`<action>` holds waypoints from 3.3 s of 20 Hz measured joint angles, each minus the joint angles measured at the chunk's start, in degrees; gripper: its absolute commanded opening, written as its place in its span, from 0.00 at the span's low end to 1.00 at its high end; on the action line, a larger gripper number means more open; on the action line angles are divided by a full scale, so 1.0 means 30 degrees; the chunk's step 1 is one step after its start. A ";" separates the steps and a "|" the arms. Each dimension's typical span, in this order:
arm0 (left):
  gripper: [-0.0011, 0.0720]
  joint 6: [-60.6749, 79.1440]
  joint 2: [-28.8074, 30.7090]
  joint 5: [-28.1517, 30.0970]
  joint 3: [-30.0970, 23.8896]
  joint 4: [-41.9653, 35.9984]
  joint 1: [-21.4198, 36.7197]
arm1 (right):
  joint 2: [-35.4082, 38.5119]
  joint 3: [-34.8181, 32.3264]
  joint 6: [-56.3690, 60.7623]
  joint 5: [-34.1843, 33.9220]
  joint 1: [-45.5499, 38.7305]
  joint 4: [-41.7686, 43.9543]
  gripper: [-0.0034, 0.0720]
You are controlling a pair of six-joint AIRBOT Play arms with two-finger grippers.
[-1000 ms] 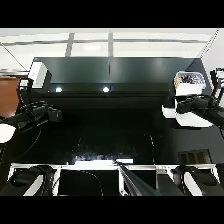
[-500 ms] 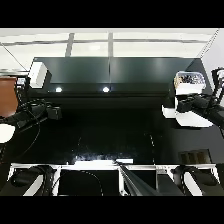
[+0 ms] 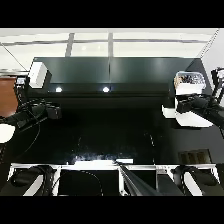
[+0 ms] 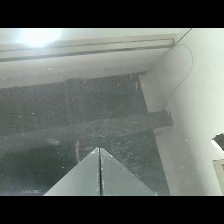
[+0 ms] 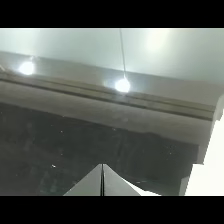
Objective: Fold the box and place the chain.
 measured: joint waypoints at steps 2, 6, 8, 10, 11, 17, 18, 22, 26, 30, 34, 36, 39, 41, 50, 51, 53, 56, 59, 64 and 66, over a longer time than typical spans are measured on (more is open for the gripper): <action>0.05 0.0000 0.0000 -0.0015 0.0000 0.0000 -0.0007 | 0.0000 0.0000 0.0022 0.0087 0.0000 0.0007 0.06; 0.16 0.0000 -0.0066 0.0291 0.0000 -0.0036 -0.0007 | 0.0000 0.0000 0.0029 0.0087 0.0000 0.0415 0.06; 0.99 0.0007 -0.0219 0.0962 0.0000 -0.0328 -0.0015 | 0.0000 0.0000 0.0080 -0.0627 0.0000 0.0663 0.32; 0.99 -0.0007 -0.0437 0.1661 0.0000 -0.0874 -0.0095 | 0.0000 0.0000 0.0634 -0.1894 0.0000 0.0787 1.00; 0.99 -0.0007 -0.0510 0.1851 0.0000 -0.1158 -0.0175 | 0.0000 0.0000 0.0925 -0.2426 0.0000 0.0780 1.00; 0.99 -0.0007 -0.0692 0.1137 0.0000 -0.2004 -0.1654 | -0.0568 0.0415 0.5100 -0.3337 -0.0546 -0.2310 1.00; 0.99 -0.0007 -0.0707 0.1078 0.0000 -0.2062 -0.1923 | -0.0801 0.0699 0.5931 -0.3286 -0.0867 -0.3089 1.00; 0.99 -0.0007 -0.0721 0.0809 0.0000 -0.2135 -0.2463 | -0.2273 0.2550 0.8189 -0.2579 -0.3271 -0.6142 1.00; 0.99 -0.0007 -0.0721 0.0758 0.0000 -0.2200 -0.2601 | -0.4765 0.4881 1.0528 -0.2098 -0.7490 -0.8415 1.00; 0.99 -0.0007 -0.0750 0.0765 0.0000 -0.2200 -0.2630 | -0.9041 0.7861 1.1708 0.0998 -1.1526 -0.9333 1.00; 0.99 -0.0007 -0.0925 0.0787 0.0000 -0.2208 -0.2637 | -1.3923 1.1285 0.9814 0.6091 -1.3712 -0.9617 0.93; 0.99 -0.0007 -0.1151 0.0794 0.0000 -0.2208 -0.2637 | -1.5941 1.2619 0.7606 0.8313 -1.4149 -0.9267 0.93; 0.99 -0.0007 -0.1639 0.0780 0.0000 -0.2215 -0.2637 | -1.7937 1.3726 0.4626 0.9879 -1.4353 -0.8080 0.77; 0.99 -0.0007 -0.2025 0.0787 0.0000 -0.2251 -0.2637 | -1.8688 1.4054 0.3016 1.0091 -1.4243 -0.7439 0.77; 0.99 -0.0015 -0.2929 0.0801 0.0000 -0.2732 -0.2637 | -1.9824 1.4462 -0.0029 0.9967 -1.3493 -0.5697 0.11; 0.99 -0.0015 -0.2943 0.0787 0.0000 -0.2761 -0.2637 | -1.9839 1.4477 -0.0102 1.0156 -1.3464 -0.5581 0.11; 0.99 -0.0015 -0.2973 0.0772 0.0000 -0.2798 -0.2637 | -1.9861 1.4491 -0.0189 1.0739 -1.3449 -0.5391 0.06; 0.99 -0.0015 -0.2973 0.0772 0.0000 -0.2841 -0.2637 | -1.9883 1.4491 -0.0240 1.2342 -1.3427 -0.4896 0.06; 0.99 -0.0015 -0.2973 0.0772 0.0000 -0.2849 -0.2637 | -1.9708 1.4054 -0.0255 1.4324 -1.3325 -0.2936 0.06; 0.99 -0.0015 -0.2973 0.0765 0.0000 -0.3053 -0.2637 | -1.7908 1.1468 -0.0350 1.5948 -1.1701 -0.0022 0.06; 0.99 -0.0015 -0.2980 0.0772 0.0000 -0.3133 -0.2637 | -1.6502 0.9748 -0.0576 1.5722 -1.0469 0.0984 0.06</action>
